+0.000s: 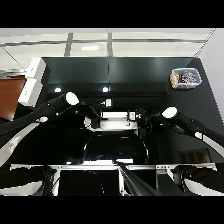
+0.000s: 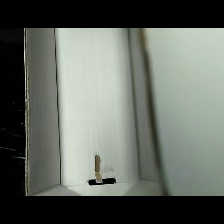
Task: Fold the box and place the chain.
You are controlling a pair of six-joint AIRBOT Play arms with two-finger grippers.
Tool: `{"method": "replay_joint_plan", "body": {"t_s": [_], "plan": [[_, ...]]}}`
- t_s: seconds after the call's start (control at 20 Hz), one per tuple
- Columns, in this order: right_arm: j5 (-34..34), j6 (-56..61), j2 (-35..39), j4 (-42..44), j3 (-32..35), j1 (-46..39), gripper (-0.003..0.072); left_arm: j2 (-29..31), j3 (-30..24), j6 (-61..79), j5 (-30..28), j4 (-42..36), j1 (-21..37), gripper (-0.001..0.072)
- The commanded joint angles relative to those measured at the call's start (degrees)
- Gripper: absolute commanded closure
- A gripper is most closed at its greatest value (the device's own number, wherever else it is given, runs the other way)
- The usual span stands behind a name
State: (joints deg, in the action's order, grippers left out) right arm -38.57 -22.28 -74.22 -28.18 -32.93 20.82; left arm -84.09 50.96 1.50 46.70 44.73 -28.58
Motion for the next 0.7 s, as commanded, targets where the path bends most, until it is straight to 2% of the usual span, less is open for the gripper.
{"method": "replay_joint_plan", "body": {"t_s": [0.0,0.1,0.15,0.2,0.65], "plan": [[0.22,0.42,-0.11,-1.18,-0.04,0.55,-0.0013,-0.02,-0.02,0.04,0.02,0.0,-0.02,0.0683],[0.61,0.9,-0.22,-2.49,-0.04,1.38,-0.0006,-0.02,-0.02,0.04,0.0,0.0,-0.02,0.0683],[1.09,1.36,-0.24,-2.43,-0.04,1.4,0.0107,-0.02,-0.02,0.04,0.0,0.0,-0.02,0.0683],[1.57,1.68,-0.22,-2.03,-0.04,1.38,0.0121,-0.02,-0.02,0.04,0.02,0.0,-0.02,0.0683],[1.46,1.77,-0.22,-1.64,-0.04,0.92,0.0121,-0.02,-0.02,0.02,0.04,0.0,-0.02,0.0683]]}}
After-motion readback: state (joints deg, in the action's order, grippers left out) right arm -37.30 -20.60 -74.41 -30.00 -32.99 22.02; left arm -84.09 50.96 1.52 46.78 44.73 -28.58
